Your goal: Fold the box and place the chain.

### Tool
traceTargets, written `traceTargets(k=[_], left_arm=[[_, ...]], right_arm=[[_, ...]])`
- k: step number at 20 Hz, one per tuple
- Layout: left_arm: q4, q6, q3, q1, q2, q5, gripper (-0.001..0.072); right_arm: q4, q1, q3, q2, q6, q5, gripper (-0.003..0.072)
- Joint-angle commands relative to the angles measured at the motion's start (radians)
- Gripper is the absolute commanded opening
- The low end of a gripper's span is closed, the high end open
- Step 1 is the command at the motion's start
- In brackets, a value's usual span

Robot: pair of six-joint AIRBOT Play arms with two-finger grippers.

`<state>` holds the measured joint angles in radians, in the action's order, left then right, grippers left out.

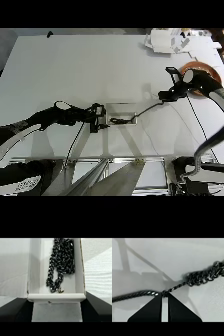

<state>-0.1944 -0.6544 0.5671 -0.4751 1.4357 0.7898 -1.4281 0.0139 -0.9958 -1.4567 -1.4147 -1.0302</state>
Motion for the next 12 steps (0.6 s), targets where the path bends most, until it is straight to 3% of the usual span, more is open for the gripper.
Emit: traceTargets(k=[1,4,12], left_arm=[[0.0,0.0,0.001,0.0,0.0,0.0,0.0052],[0.0,0.0,0.001,0.0,0.0,-0.001,0.0052],[-0.001,0.0,0.001,0.0,0.0,0.0,0.0052]], right_arm=[[-0.004,-0.001,-0.001,0.115,0.001,-0.013,0.0016],[0.088,0.0,-0.001,0.277,0.021,-0.052,0.0016],[0.524,0.0,-0.001,0.675,0.168,-0.19,0.0016]])
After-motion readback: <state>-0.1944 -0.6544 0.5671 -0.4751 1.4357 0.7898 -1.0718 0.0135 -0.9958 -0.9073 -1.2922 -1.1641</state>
